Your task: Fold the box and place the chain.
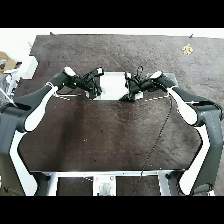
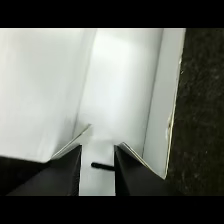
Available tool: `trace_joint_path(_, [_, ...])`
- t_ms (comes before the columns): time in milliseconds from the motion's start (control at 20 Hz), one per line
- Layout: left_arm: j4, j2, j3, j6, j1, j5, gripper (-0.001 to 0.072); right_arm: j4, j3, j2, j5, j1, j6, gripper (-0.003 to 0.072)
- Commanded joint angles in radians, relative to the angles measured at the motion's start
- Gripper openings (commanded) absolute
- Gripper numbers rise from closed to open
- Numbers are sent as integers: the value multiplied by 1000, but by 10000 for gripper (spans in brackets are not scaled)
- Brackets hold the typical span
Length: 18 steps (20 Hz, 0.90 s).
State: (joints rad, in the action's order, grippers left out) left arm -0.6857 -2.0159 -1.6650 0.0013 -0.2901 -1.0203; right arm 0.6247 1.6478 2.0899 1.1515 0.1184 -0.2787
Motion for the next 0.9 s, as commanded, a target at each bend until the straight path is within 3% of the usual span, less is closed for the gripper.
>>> trace_joint_path(0, [105,-12,0,35,0,5,222,0,0,0,0,1,-1,507])
trace_joint_path(300, [103,-12,0,63,0,-13,228,0,0,0,1,1,-1,507])
trace_joint_path(350, [99,-12,0,62,0,-13,319,0,0,0,1,1,-1,507])
trace_joint_path(450, [93,-12,0,60,0,-12,650,0,0,0,1,1,-1,507])
trace_joint_path(500, [90,-12,0,60,0,-12,720,0,0,0,1,1,-2,507])
trace_joint_path(850, [82,-10,-5,55,1,-9,682,0,0,0,1,1,-1,507])
